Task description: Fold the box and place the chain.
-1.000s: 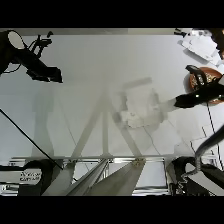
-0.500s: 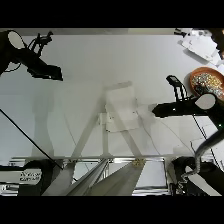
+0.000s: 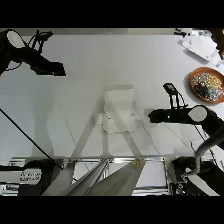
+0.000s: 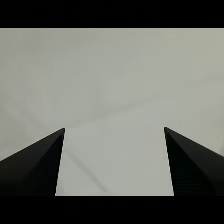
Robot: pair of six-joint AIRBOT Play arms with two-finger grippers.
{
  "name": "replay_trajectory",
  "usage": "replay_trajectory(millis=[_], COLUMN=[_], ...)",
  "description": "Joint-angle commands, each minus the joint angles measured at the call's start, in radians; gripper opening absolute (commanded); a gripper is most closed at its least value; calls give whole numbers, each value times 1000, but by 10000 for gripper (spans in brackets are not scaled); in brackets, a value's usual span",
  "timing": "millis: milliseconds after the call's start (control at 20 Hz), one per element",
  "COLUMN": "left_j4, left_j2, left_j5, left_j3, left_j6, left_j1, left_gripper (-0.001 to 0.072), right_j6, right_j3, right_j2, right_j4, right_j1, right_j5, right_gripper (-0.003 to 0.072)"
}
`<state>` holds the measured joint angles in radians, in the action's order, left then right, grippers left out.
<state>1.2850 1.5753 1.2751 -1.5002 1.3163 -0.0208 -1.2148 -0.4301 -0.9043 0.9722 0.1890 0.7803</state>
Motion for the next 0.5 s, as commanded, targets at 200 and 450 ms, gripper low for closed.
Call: replay_trajectory(millis=[200, 450], left_j4=[-309, -307], left_j2=[1, 23], left_j5=[55, 84], left_j3=[0, 0], left_j6=[-249, -277], left_j1=[-1, -47], left_gripper=[696, 695], right_j6=[-11, -11], right_j3=[14, 14], right_j2=[2, 2], right_j4=[0, -1], right_j1=[16, 16], right_j5=[-26, -26], right_gripper=[10, 10])
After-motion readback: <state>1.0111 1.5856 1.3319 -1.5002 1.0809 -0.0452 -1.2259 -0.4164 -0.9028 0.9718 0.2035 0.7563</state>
